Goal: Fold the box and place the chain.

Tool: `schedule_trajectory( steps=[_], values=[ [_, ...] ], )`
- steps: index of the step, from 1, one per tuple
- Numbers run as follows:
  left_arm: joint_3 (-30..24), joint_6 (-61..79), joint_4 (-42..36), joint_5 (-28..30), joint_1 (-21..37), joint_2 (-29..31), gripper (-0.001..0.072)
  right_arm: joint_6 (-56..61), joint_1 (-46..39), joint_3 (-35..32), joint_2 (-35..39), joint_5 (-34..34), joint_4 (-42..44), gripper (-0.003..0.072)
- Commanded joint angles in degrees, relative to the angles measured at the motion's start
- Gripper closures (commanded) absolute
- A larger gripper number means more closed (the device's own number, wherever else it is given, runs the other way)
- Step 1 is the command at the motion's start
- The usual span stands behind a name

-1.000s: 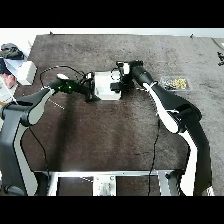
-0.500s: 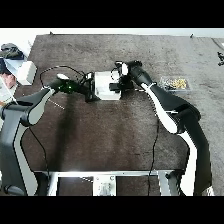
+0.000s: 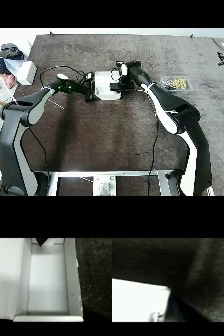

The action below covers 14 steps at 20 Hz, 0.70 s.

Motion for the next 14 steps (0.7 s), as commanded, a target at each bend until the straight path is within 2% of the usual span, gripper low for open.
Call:
schedule_trajectory(
  steps=[1, 3, 4, 9, 14],
  values=[
    [0.04, 0.00, 0.00, 0.00, 0.02, -0.02, 0.0369, 0.63, 0.09, 0.07, 0.98, -0.92, -0.28, 0.0257],
    [0.02, -0.02, 0.00, 0.00, 0.02, -0.02, 0.0370, -0.39, 0.09, 0.07, 2.23, -0.90, -0.24, 0.0255],
    [0.04, 0.00, 0.00, 0.00, 0.02, -0.02, 0.0370, -0.46, 0.09, 0.04, 2.84, -0.85, -0.22, 0.0229],
    [0.04, -0.02, 0.00, 0.00, 0.02, -0.02, 0.0370, -4.33, 0.07, 0.04, 5.70, 2.56, -0.22, 0.0231],
    [0.02, -0.02, 0.00, 0.00, 0.02, -0.02, 0.0370, -12.85, -0.04, -1.46, 14.40, 1.60, -0.07, 0.0233]
  ],
)
